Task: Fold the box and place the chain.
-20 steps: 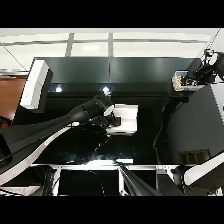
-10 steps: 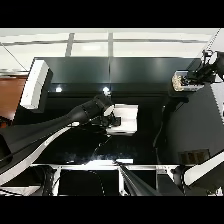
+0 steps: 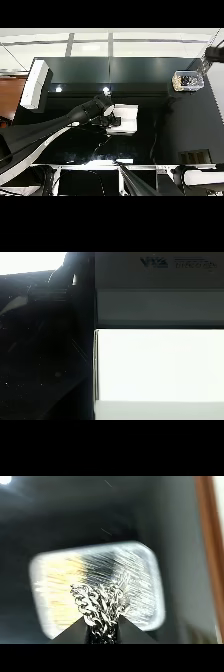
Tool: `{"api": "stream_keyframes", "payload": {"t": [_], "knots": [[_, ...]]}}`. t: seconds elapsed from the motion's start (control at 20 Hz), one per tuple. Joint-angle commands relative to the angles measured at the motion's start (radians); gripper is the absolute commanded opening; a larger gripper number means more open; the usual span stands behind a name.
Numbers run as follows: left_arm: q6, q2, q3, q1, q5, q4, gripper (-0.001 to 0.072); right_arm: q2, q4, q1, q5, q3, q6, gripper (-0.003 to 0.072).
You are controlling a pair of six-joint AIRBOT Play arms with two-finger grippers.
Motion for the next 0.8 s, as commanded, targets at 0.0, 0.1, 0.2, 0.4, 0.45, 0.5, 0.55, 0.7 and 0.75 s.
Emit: {"api": "stream_keyframes", "payload": {"t": [0.0, 0.1, 0.2, 0.4, 0.45, 0.5, 0.55, 0.7, 0.75], "knots": [[0.0, 0.0, 0.0, 0.001, 0.002, 0.0, 0.0026, 0.163, 0.315, -0.004, 0.031, -0.023, -0.098, 0.001], [0.0, 0.0, 0.0, 0.001, 0.003, 0.0, 0.0026, 0.249, 0.506, -0.004, 0.062, -0.093, -0.149, 0.0011], [0.0, 0.0, 0.0, 0.001, 0.003, 0.0, 0.0026, 0.347, 0.563, 0.01, 0.066, -0.202, -0.169, 0.001], [0.0, 0.0, 0.0, 0.001, 0.011, 0.0, 0.0026, 0.528, 0.565, 0.058, 0.086, -0.444, -0.204, 0.001], [0.0, 0.0, 0.0, 0.001, 0.015, 0.0, 0.0026, 0.558, 0.569, 0.083, 0.118, -0.492, -0.204, 0.001], [0.0, 0.0, 0.0, 0.001, 0.023, 0.0, 0.0026, 0.582, 0.571, 0.116, 0.151, -0.536, -0.204, 0.001], [0.0, 0.0, 0.0, 0.001, 0.028, 0.0, 0.0026, 0.599, 0.576, 0.151, 0.196, -0.575, -0.205, 0.0011], [0.0, 0.0, 0.0, 0.001, 0.03, 0.0, 0.0026, 0.61, 0.623, 0.238, 0.279, -0.683, -0.205, 0.0011], [0.0, 0.0, 0.0, 0.001, 0.03, 0.0, 0.0026, 0.61, 0.663, 0.257, 0.293, -0.72, -0.208, 0.0011]]}}
